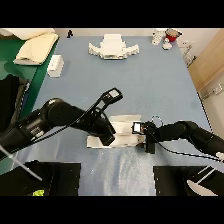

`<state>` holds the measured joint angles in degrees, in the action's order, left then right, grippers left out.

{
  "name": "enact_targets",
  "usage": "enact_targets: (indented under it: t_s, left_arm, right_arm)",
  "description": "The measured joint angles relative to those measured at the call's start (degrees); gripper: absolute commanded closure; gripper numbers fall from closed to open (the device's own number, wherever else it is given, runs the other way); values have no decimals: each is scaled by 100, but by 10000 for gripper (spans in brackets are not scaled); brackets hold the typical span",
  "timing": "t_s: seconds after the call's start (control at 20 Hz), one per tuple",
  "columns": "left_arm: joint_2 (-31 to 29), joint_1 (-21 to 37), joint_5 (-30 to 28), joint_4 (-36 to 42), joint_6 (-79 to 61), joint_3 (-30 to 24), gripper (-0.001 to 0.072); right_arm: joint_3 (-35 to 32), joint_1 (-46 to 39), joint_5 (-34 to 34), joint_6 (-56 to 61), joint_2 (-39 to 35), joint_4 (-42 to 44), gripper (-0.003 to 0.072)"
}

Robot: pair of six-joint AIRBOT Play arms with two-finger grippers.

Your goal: Fold the box.

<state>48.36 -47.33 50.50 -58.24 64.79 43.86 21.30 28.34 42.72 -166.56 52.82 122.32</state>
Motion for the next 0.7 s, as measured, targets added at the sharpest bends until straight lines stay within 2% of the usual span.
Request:
enact_targets:
  t_s: [0.1, 0.15, 0.2, 0.25, 0.45, 0.7]
  left_arm:
    - [-339, -2, -13, -315, -105, -339, 691]
    - [-461, 70, -22, -404, -343, -501, 622]
    - [-535, 166, -9, -481, -627, -643, 289]
    - [-586, 286, -11, -527, -988, -776, 59]
    - [-472, 673, -46, -354, -2498, -1106, 56]
    - [184, 831, -186, 116, -3705, -1222, 57]
  right_arm:
    - [0, 0, 0, 0, 0, -2, 281]
    - [0, 0, 0, 0, 0, -2, 281]
    - [0, 0, 0, -2, 0, 0, 281]
    - [0, 0, 0, 0, 0, 0, 281]
    - [0, 0, 0, 0, 0, 0, 281]
    - [0, 0, 0, 0, 0, -2, 281]
